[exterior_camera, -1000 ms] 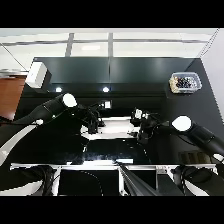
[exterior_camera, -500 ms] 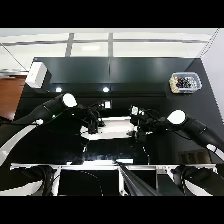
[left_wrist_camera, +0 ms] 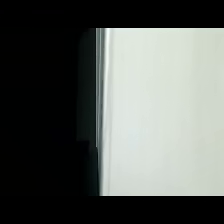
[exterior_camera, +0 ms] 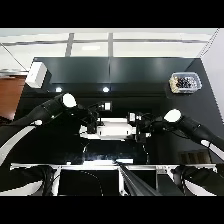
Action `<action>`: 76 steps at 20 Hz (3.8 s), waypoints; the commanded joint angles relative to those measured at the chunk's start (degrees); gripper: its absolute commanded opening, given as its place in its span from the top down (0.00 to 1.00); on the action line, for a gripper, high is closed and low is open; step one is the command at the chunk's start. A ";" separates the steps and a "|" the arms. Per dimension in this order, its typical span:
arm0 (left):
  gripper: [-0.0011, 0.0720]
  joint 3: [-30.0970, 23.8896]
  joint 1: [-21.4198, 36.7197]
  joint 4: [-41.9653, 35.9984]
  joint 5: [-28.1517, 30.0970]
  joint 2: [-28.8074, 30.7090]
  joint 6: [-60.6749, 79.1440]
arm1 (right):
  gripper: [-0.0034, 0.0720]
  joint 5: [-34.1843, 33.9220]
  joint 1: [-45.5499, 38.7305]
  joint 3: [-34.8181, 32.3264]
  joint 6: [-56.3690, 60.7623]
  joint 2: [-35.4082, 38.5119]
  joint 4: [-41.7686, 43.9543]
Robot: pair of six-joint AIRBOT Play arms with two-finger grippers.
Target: Fold the box and place the chain.
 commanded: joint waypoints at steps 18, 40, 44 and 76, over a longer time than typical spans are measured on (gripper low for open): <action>0.95 -3.74 -3.65 6.54 7.54 4.09 -4.28 | 0.11 -2.80 0.04 -2.86 -3.15 -0.57 1.16; 0.95 -3.74 -3.65 6.54 7.54 4.09 -4.28 | 0.11 -7.67 3.28 -2.99 -1.03 -1.95 0.72; 0.95 -3.74 -3.65 6.54 7.54 4.09 -4.26 | 0.11 -7.74 3.39 -2.99 -0.94 -1.97 0.50; 0.95 -3.74 -3.65 6.56 7.32 4.09 -4.28 | 0.11 -8.87 5.11 -3.02 1.75 -2.12 -2.51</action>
